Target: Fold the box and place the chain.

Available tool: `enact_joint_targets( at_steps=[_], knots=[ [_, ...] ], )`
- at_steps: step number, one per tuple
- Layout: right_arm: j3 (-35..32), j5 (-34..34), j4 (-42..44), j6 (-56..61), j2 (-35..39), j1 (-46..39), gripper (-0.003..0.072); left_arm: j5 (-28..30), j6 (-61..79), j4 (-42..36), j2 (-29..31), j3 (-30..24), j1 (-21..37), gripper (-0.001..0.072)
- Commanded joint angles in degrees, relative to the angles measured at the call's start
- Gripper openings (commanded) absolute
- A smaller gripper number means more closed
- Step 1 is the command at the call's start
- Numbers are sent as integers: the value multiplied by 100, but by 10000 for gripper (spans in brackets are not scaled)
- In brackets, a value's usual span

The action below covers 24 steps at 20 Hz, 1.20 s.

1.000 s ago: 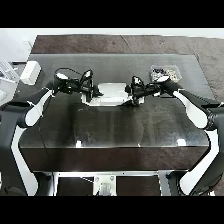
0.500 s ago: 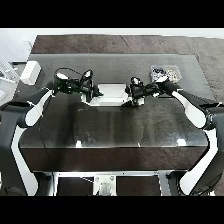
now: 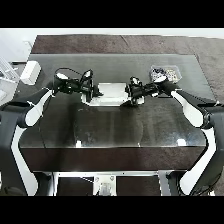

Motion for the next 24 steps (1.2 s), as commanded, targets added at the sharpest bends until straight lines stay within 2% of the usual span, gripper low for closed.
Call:
enact_joint_targets(
  at_steps=[1, 5, 15, 16, 17, 20, 21, 24],
  knots=[
    [20, 0, -188, 2, -15, 48, 719, 0, 0, 0, 4, 4, 4, 20],
    [52, 0, -184, 2, -17, 50, 684, 0, 0, 0, 2, 4, 4, 20],
    [52, 0, -184, 2, -20, 57, 678, 0, 0, 0, 2, 4, 4, 20],
    [52, 0, -184, 2, -20, 57, 671, 0, 0, 2, 2, 4, 4, 20],
    [52, 0, -184, -4, -20, 57, 626, 0, 0, 0, 2, 4, 4, 20],
    [52, 2, -181, -17, -42, 57, 609, 0, 0, 0, 2, 4, 4, 20],
    [52, 0, -184, -20, -42, 57, 573, 0, 0, 0, 4, 4, 4, 20],
    [52, 0, -184, -44, -42, 57, 573, 0, 0, 2, 2, 4, 4, 20]
  ],
)
